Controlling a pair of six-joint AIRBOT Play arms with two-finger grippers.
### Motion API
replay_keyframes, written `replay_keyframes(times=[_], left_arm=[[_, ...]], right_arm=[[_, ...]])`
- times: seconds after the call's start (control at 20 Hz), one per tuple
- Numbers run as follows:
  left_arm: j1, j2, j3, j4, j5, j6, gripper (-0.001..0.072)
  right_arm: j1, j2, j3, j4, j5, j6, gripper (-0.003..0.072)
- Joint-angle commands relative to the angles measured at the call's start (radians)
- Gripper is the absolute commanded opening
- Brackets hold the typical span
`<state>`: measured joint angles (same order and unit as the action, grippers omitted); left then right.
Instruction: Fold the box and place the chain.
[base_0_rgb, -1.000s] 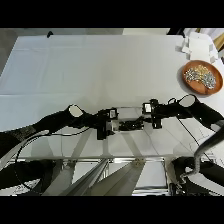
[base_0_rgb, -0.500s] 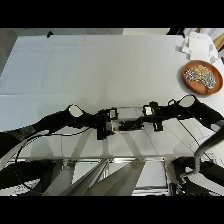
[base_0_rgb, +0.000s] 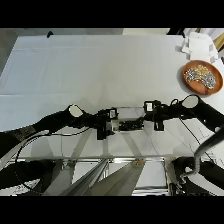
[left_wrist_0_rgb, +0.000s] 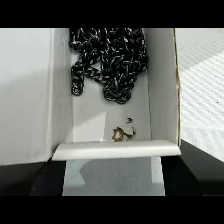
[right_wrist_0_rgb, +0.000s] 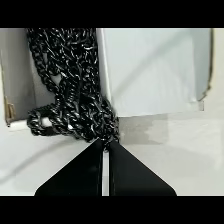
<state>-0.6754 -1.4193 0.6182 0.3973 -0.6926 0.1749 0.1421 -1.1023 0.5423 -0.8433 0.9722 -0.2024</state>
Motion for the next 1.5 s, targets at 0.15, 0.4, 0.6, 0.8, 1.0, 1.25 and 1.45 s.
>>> replay_keyframes(times=[0.15,0.4,0.6,0.8,1.0,1.25,1.45], left_arm=[[0.001,0.000,0.000,0.000,0.000,0.000,0.0131],[0.001,0.000,0.000,0.000,0.000,0.000,0.0131],[0.001,0.000,0.000,0.000,0.000,0.000,0.0131],[0.001,0.000,0.000,0.000,0.000,0.000,0.0131],[0.001,0.000,0.000,0.000,0.000,0.000,0.0131],[0.001,0.000,0.000,0.000,0.000,0.000,0.0131],[0.001,0.000,0.000,0.000,0.000,0.000,0.0131]], right_arm=[[0.000,0.186,0.000,-0.008,0.101,0.101,0.0016],[0.063,0.278,0.000,0.150,0.176,0.120,0.0016],[0.187,0.266,0.000,0.201,0.120,0.120,0.0017],[0.256,0.188,0.000,0.229,0.015,0.121,0.0018],[0.262,0.072,0.000,0.246,-0.031,0.134,0.0018],[0.262,0.024,0.000,0.255,-0.068,0.183,0.0125],[0.252,0.050,0.000,0.283,-0.079,0.183,0.0232]])
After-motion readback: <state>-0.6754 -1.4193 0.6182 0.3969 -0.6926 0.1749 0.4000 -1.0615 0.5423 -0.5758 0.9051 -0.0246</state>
